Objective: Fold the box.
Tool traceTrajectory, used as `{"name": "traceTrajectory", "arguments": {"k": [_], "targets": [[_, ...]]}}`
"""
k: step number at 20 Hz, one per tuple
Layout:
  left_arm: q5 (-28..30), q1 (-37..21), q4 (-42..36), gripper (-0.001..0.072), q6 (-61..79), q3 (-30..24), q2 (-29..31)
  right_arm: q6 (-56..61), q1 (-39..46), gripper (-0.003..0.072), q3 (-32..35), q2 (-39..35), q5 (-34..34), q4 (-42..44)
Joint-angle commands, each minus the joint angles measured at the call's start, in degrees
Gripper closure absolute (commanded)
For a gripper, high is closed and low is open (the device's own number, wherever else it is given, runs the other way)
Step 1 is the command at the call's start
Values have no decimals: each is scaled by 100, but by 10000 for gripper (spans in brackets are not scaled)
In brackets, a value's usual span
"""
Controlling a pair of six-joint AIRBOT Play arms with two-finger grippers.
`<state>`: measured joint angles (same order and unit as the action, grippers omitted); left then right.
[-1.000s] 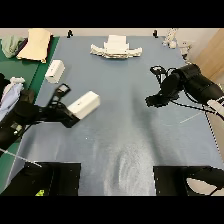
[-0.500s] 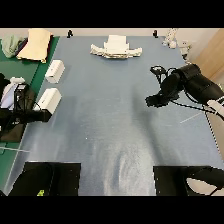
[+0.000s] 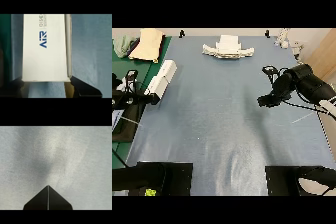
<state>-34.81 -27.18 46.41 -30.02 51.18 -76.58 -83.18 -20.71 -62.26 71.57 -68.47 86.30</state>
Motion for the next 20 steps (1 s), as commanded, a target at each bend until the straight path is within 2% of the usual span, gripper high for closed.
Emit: {"name": "traceTrajectory", "arguments": {"k": [1,6,12,14,20], "targets": [[225,365,-57,214,-98,1043,-1005,0,0,675,-4,2,2,2],[256,737,-17,214,-435,2411,-2155,0,0,675,-4,2,2,0],[68,793,13,214,-907,3773,-3169,0,0,675,-4,2,0,2],[17,793,17,214,-883,3950,-3300,0,0,675,-4,2,0,0],[-48,791,289,214,-726,3965,-3353,0,0,675,-4,2,2,2]]}}
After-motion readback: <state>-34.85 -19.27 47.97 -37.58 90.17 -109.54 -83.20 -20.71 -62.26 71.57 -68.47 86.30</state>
